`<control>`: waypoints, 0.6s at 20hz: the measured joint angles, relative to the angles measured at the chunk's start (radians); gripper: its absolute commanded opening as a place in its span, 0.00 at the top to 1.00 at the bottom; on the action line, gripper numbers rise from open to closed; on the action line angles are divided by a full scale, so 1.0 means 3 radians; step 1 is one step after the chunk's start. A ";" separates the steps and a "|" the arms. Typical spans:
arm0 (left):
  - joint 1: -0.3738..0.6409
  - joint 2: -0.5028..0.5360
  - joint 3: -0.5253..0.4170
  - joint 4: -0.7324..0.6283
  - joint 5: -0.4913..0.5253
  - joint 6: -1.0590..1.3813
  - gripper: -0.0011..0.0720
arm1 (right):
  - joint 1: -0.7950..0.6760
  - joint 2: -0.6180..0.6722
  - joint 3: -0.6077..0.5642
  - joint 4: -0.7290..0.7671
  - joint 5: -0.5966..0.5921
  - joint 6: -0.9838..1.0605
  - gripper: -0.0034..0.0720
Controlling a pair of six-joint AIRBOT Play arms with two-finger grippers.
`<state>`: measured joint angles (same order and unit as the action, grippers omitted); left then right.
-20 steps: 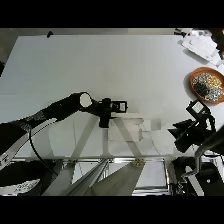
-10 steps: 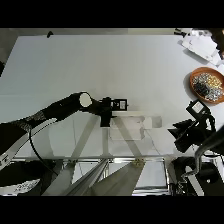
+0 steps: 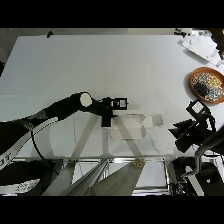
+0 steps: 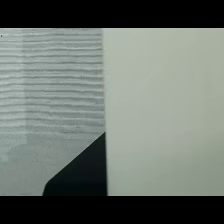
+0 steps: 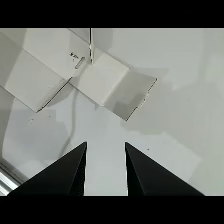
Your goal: Fold the box and place the chain.
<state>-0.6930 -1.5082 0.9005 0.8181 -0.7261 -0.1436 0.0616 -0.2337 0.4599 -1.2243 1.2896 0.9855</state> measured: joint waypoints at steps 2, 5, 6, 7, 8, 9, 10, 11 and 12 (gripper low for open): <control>0.0000 -0.0003 0.0000 0.0004 -0.0004 -0.0008 0.97 | 0.0000 0.0000 -0.0001 -0.0003 0.0000 0.0000 0.59; 0.0000 -0.0004 0.0000 0.0008 -0.0009 -0.0008 0.97 | 0.0000 0.0000 0.0000 -0.0006 0.0000 0.0000 0.59; 0.0000 -0.0004 0.0000 0.0009 -0.0010 -0.0009 0.97 | 0.0000 0.0000 0.0000 -0.0006 0.0000 0.0000 0.59; 0.0000 -0.0004 0.0000 0.0011 -0.0011 -0.0009 0.97 | 0.0000 0.0000 0.0000 -0.0006 0.0000 0.0000 0.59; 0.0000 -0.0004 0.0000 0.0013 -0.0011 -0.0009 0.97 | 0.0000 0.0000 0.0000 -0.0006 0.0000 0.0000 0.59; 0.0000 -0.0004 0.0000 0.0014 -0.0013 -0.0009 0.97 | 0.0000 0.0000 0.0000 -0.0006 0.0001 0.0001 0.59; 0.0000 -0.0004 -0.0001 0.0015 -0.0013 -0.0009 0.97 | 0.0000 0.0000 0.0000 -0.0006 0.0001 0.0000 0.59; 0.0000 -0.0004 0.0000 0.0015 -0.0014 -0.0009 0.97 | 0.0000 0.0000 0.0000 -0.0005 0.0001 0.0001 0.60; 0.0000 -0.0004 0.0000 0.0015 -0.0014 -0.0010 0.97 | 0.0000 0.0000 0.0000 0.0003 0.0001 0.0001 0.61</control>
<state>-0.6930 -1.5093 0.9005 0.8227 -0.7303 -0.1467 0.0616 -0.2337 0.4599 -1.2236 1.2900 0.9859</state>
